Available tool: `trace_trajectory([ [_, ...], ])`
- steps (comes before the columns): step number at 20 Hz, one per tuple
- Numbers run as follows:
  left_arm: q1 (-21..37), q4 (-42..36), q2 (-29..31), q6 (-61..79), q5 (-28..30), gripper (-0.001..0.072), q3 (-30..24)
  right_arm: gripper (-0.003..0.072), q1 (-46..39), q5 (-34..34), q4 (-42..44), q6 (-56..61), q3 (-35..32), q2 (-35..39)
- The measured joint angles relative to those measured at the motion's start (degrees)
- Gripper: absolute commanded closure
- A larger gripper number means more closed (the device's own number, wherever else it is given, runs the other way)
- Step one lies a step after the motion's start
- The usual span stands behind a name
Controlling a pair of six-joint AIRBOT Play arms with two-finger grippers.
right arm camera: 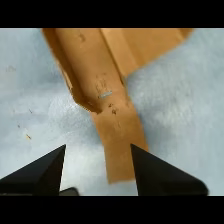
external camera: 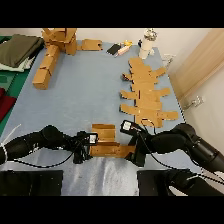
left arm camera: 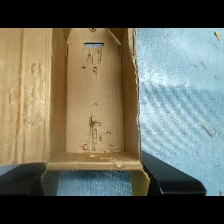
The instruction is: Fold the box.
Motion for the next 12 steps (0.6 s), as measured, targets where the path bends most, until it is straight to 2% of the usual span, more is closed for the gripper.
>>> trace_trajectory([
  [4, 0.00, 0.00, 0.00, 0.00, 0.00, 0.0150, 0.00, 0.0081, 1.11, 8.63, 1.03, -12.87, -2.01, -5.51],
  [7, 0.00, 0.00, 0.00, 0.00, 0.00, 0.0149, 0.00, 0.0086, 1.46, 12.68, 3.37, -21.22, -2.38, -8.85],
  [8, 0.00, 0.00, 0.00, 0.00, -0.02, 0.0150, 0.00, 0.0125, 1.60, 13.40, 4.50, -23.65, -2.45, -9.53],
  [9, 0.00, 0.00, 0.00, 0.00, -0.02, 0.0150, 0.00, 0.0228, 1.81, 13.99, 5.18, -25.49, -2.49, -9.94],
  [10, 0.00, 0.00, 0.00, 0.00, -0.02, 0.0150, 0.00, 0.0363, 2.03, 14.45, 5.77, -26.93, -2.54, -10.27],
  [12, 0.00, 0.00, 0.00, 0.00, -0.02, 0.0150, 0.00, 0.0491, 2.32, 14.95, 6.60, -28.76, -2.58, -10.69],
])
